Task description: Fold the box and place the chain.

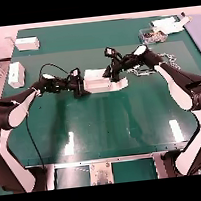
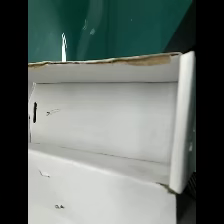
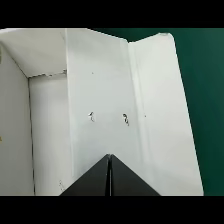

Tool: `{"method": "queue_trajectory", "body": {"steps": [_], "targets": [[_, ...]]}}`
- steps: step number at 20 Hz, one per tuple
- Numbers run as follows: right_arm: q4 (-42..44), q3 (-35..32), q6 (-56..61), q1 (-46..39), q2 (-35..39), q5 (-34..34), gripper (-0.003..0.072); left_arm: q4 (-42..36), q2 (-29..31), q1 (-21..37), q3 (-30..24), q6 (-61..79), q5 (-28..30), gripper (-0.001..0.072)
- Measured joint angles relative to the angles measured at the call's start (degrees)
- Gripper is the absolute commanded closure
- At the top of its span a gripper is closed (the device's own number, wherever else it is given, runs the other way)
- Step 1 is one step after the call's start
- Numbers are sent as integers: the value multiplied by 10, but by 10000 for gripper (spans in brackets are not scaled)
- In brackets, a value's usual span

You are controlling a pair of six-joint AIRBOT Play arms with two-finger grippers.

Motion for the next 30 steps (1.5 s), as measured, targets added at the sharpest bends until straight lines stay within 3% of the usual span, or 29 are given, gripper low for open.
{"method": "queue_trajectory", "body": {"steps": [8,13,15,17,20,30], "targets": [[-6,23,21,-33,58,16,681,-3,0,1,0,-2,6,240],[-10,-33,-3,-53,84,30,674,-2,0,0,0,-1,4,240],[-12,-65,-33,-56,88,34,271,-2,0,1,0,-1,4,240],[-13,-93,-68,-62,90,35,309,-2,0,0,0,-1,4,240],[-13,-118,-108,-68,90,36,309,-2,0,1,0,-1,4,240],[33,-133,-161,-49,59,-1,321,-2,0,0,0,-1,4,240]]}}
